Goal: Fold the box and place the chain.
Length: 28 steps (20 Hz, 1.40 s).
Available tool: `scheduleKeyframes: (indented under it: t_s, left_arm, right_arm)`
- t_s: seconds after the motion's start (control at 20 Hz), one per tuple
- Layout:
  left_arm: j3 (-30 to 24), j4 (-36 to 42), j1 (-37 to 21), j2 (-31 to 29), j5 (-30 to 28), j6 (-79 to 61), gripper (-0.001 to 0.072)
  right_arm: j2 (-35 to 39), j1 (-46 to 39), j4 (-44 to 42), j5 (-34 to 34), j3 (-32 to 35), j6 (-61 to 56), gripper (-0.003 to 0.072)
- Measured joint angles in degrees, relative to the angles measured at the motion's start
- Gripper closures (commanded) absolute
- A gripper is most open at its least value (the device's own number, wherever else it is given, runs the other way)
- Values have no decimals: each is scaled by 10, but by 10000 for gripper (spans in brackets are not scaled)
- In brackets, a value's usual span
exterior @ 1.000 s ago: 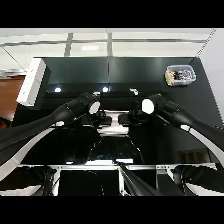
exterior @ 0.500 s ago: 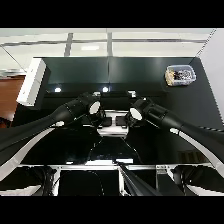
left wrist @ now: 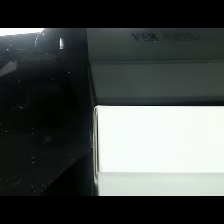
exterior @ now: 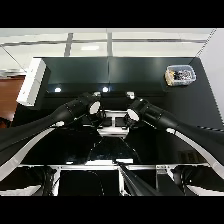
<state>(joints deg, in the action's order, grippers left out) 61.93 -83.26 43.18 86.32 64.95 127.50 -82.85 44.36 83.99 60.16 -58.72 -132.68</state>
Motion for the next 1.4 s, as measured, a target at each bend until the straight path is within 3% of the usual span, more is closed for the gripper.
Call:
scheduleKeyframes:
  t_s: [0.1,0.2,0.45,0.55,0.6,0.65,0.7,0.85,0.9,0.95,1.0,1.2,1.4]
  left_arm:
    - [0,0,0,0,0,0,685]
    - [0,0,0,0,0,0,685]
    - [0,0,0,0,2,1,685]
    - [0,0,0,0,1,-1,686]
    - [0,-2,0,0,-2,-1,685]
    - [0,-2,0,0,0,-1,685]
    - [0,-2,0,0,0,-1,685]
    - [0,0,0,0,1,1,685]
    - [0,0,0,0,0,1,685]
    - [0,-1,0,0,0,0,685]
    - [0,0,0,0,0,-1,686]
    - [0,0,0,0,0,-1,685]
    - [0,0,0,0,0,-1,685]
  right_arm:
    - [-7,0,-2,5,-5,0,454]
    - [-15,0,-6,10,-11,2,669]
    - [-22,0,-10,16,-18,4,667]
    - [-23,0,-11,18,-19,7,540]
    - [-24,0,-14,17,-19,8,543]
    - [-24,0,-15,17,-19,8,646]
    - [-24,0,-14,18,-19,8,670]
    - [-24,0,-14,17,-19,6,668]
    - [-24,0,-14,17,-19,6,635]
    - [-24,0,-14,17,-19,7,426]
    - [-23,0,-15,14,-19,8,352]
    - [-1,0,-10,17,-19,26,355]
    - [83,0,16,38,-19,66,355]
